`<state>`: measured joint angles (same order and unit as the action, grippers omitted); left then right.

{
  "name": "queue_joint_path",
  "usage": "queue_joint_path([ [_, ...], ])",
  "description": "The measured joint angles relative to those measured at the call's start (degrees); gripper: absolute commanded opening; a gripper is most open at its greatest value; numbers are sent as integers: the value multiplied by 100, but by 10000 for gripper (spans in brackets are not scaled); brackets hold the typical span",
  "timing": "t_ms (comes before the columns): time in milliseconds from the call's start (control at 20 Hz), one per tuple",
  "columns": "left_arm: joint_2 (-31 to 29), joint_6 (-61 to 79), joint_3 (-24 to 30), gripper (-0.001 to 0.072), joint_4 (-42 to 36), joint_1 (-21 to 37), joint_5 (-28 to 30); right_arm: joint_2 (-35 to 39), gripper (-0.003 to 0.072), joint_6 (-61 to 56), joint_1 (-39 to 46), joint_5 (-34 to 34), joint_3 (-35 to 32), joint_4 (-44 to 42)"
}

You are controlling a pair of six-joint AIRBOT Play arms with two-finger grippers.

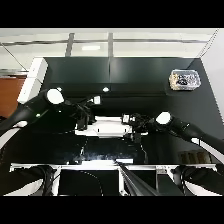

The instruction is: Fold the box and place the chain.

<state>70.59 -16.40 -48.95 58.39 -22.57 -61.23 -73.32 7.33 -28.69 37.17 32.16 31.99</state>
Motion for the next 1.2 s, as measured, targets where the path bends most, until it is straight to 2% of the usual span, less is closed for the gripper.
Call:
queue_joint_path([
  [100,-334,-713,-31,24,442,70,-573,0,424,2,0,0,0,2],
  [200,-542,-1445,-22,24,529,83,-1161,0,424,2,0,0,0,2],
  [350,-678,-1939,229,24,-376,-33,-1611,0,424,2,0,2,0,4],
  [450,-717,-1937,492,24,-1145,-127,-1272,0,424,2,0,2,0,4],
  [550,-732,-1915,739,25,-1764,-170,-273,0,424,2,0,2,0,4],
  [700,-599,-1878,966,25,-2352,-212,1635,0,424,2,0,2,0,4],
  [800,-398,-1851,1003,25,-2505,-223,2544,0,424,0,0,2,0,4],
  [850,-267,-1832,994,25,-2522,-227,2778,0,424,-2,0,2,0,2],
  [1000,111,-1790,881,25,-2380,-234,2745,0,424,0,0,2,0,2],
  [1200,435,-1773,717,25,-2061,-234,2131,0,424,7,0,2,0,9],
])
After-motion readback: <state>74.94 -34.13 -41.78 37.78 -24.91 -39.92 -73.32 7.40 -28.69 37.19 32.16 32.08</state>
